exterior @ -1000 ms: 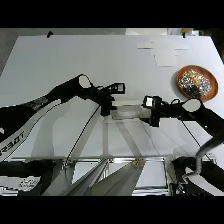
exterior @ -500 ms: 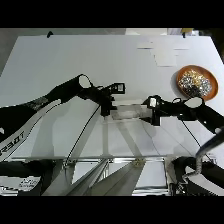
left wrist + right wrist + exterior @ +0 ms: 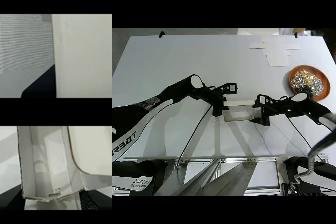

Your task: Fold the box and place the chain.

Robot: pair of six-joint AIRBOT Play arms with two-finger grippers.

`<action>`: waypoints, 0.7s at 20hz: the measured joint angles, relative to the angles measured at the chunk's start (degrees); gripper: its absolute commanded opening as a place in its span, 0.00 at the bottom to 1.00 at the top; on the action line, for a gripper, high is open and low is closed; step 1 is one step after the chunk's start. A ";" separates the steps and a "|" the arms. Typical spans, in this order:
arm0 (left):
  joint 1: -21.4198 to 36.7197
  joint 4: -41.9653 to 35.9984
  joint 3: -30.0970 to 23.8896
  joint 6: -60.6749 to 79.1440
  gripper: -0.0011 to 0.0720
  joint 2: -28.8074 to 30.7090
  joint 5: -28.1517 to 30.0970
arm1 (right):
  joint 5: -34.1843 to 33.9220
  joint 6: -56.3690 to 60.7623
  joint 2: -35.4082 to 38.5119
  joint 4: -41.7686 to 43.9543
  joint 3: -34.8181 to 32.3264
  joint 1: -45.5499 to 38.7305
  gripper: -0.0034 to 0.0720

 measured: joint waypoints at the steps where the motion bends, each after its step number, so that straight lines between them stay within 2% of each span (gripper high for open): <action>1: 0.00 0.00 0.00 0.00 0.03 0.00 -0.04 | 0.61 0.35 -0.74 -0.24 0.15 0.00 0.88; 2: 0.00 -0.02 0.00 0.00 0.03 0.00 -0.04 | 1.16 0.44 -1.33 -0.50 0.26 0.02 0.84; 14: -0.02 -0.04 -0.02 0.02 0.03 0.00 0.07 | 1.36 0.87 -4.63 -2.36 0.44 0.07 0.80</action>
